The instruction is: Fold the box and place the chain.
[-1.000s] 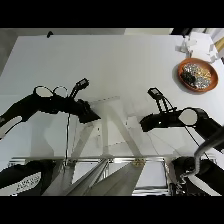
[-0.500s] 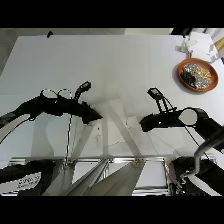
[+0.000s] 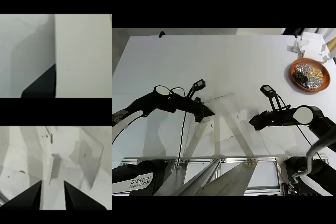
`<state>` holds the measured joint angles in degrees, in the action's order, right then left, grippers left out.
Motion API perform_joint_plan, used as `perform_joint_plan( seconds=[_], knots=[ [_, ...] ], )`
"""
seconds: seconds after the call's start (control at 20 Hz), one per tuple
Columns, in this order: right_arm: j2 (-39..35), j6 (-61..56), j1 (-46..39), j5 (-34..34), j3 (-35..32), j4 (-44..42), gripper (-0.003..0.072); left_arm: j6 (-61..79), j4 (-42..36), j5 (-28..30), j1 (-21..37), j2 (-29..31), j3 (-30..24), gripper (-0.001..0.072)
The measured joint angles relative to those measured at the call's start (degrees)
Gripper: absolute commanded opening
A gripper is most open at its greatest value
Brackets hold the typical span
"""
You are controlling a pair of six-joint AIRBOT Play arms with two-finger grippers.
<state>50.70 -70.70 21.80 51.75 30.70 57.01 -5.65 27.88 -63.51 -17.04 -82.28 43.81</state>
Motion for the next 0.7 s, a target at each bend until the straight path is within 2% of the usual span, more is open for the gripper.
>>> perform_joint_plan(
  seconds=[0.15,0.25,0.45,0.7],
  knots=[
    [-1.66,0.0,0.0,3.1,2.8,2.27,0.0323,3.21,5.84,-0.9,-3.54,0.0,4.9,0.0001],
    [-2.99,-0.11,0.0,4.63,4.2,3.76,0.0322,6.56,6.97,0.09,-5.99,-0.07,7.08,0.0002],
    [-4.72,-1.11,0.0,6.62,5.33,6.84,0.0322,11.28,4.28,3.8,-8.92,-1.49,8.85,0.0003],
    [-5.27,-1.38,0.0,7.54,5.68,8.59,0.0322,12.79,1.73,5.84,-9.94,-5.64,9.4,0.0006]
  ],
)
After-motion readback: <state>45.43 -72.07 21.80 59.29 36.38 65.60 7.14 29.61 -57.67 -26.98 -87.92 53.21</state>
